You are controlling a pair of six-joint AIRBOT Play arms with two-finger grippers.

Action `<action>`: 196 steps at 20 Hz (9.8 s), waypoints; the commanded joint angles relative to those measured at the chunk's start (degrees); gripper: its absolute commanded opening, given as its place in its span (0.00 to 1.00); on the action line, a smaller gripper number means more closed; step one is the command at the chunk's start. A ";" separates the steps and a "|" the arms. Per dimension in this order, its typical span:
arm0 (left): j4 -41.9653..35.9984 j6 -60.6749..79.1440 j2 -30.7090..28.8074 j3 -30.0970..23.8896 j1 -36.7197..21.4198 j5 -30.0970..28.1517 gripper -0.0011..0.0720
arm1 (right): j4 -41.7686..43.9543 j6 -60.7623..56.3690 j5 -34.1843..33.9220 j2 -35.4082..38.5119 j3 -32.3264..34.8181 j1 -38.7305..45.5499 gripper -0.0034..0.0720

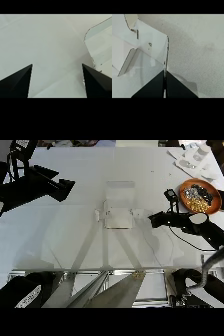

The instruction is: Fold the box and place the chain.

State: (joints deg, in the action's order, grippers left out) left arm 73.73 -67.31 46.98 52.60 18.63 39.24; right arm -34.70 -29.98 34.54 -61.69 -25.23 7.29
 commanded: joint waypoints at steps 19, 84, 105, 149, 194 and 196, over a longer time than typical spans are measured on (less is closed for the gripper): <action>-2.58 -3.63 11.69 0.76 -1.95 -4.66 0.94 | 0.04 0.02 -0.26 0.00 0.13 -0.07 0.06; -41.13 49.31 61.09 29.62 0.42 28.72 0.03 | 0.04 0.00 0.70 0.02 0.13 -0.07 0.06; -24.50 41.51 28.28 17.49 -0.68 31.67 0.01 | -45.51 -40.94 0.55 37.24 -3.02 -0.02 0.51; -46.47 81.42 48.30 4.57 5.81 17.11 0.03 | -11.85 -4.22 20.63 37.16 -4.26 -0.09 0.68; -46.47 81.42 48.30 4.57 5.86 17.11 0.03 | -18.36 38.62 12.81 6.38 -0.76 -14.36 0.96; -46.47 81.42 48.30 4.57 5.86 17.11 0.03 | -15.50 39.65 8.41 2.95 -0.76 -14.36 0.96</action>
State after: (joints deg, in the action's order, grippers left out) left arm 27.24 14.09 95.24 57.21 24.45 56.36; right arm -52.31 6.09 48.31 -54.50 -26.02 -7.01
